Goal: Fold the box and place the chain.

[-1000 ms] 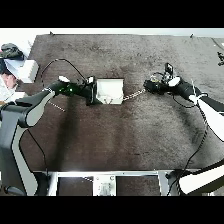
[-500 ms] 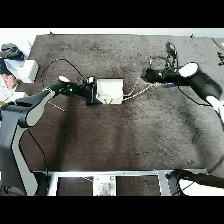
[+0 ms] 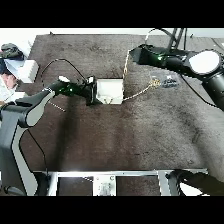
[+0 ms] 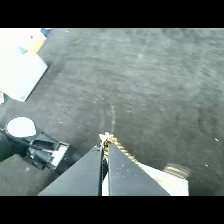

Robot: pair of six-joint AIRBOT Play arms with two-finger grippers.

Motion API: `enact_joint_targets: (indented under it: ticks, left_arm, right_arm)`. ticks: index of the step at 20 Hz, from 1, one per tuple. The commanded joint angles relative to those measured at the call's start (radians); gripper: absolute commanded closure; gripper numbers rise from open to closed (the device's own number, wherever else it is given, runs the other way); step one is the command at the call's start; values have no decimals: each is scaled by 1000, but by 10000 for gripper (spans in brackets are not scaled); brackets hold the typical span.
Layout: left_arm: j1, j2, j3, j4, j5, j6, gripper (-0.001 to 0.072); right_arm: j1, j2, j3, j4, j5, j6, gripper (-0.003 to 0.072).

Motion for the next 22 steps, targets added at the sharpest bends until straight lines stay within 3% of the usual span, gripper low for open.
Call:
enact_joint_targets:
  ticks: [1, 8, 9, 10, 11, 12, 15, 19, 22]
  left_arm:
    - [0, 0, 0, 0, 0, 0, 446]
    - [0, 0, 0, 0, 0, 0, 446]
    - [0, 0, 0, 0, 0, 0, 446]
    - [0, 0, 0, 0, 0, 0, 446]
    - [0, 0, 0, 0, 0, 0, 446]
    - [0, 0, 0, 0, 0, 0, 446]
    - [0, 0, 0, 0, 0, 0, 446]
    - [0, 0, 0, 0, 0, 0, 446]
    - [0, 0, 0, 0, 0, 0, 446]
  right_arm:
    - [57, -58, 15, -5, 19, 0, 676]
    - [85, -224, 14, -10, 32, -2, 673]
    - [84, -244, 14, -32, 32, -1, 479]
    - [79, -257, 13, -81, 32, -1, 201]
    - [67, -261, 11, -150, 36, 16, 329]
    - [47, -259, 3, -219, 39, 65, 360]
    - [-84, -234, -76, -319, 40, 161, 359]
    - [-301, -236, -222, -317, -34, 254, 360]
    - [-380, -256, -254, -279, -86, 257, 358]
